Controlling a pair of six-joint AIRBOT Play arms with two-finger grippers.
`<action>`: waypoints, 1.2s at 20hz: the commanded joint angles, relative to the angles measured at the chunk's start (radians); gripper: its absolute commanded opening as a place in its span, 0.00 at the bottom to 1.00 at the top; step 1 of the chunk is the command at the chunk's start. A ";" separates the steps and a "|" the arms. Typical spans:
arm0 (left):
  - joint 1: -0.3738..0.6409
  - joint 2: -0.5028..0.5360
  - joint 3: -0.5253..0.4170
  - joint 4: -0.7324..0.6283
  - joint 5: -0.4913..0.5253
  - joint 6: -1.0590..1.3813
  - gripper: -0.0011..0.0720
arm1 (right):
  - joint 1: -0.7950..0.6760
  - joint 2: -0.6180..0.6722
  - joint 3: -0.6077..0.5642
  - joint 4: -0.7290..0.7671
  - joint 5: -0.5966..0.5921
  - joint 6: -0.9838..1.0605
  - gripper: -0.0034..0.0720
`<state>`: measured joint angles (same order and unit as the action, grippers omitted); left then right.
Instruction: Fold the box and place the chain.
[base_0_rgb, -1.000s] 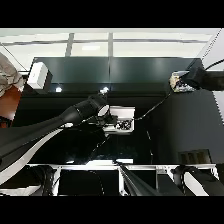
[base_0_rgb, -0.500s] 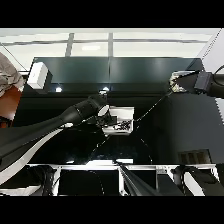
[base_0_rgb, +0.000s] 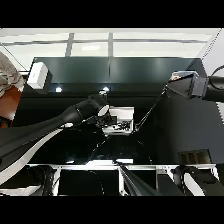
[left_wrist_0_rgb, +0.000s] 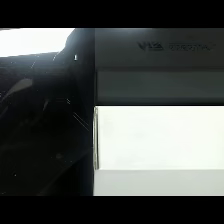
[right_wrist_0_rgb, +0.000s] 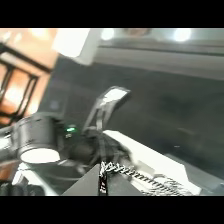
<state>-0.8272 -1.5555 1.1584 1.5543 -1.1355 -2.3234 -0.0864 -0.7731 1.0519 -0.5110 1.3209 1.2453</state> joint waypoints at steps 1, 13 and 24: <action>0.001 0.000 0.000 0.000 0.000 0.000 0.05 | 0.066 0.000 0.001 0.046 -0.013 -0.003 0.07; 0.001 0.000 0.000 0.001 0.001 0.000 0.05 | 0.099 0.000 0.014 0.374 -0.139 -0.051 0.07; 0.001 0.000 0.000 0.000 0.001 0.000 0.05 | 0.197 0.000 0.013 0.407 -0.249 -0.073 0.07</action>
<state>-0.8272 -1.5555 1.1584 1.5547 -1.1355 -2.3230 0.0883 -0.7731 1.0645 -0.1108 1.0950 1.1778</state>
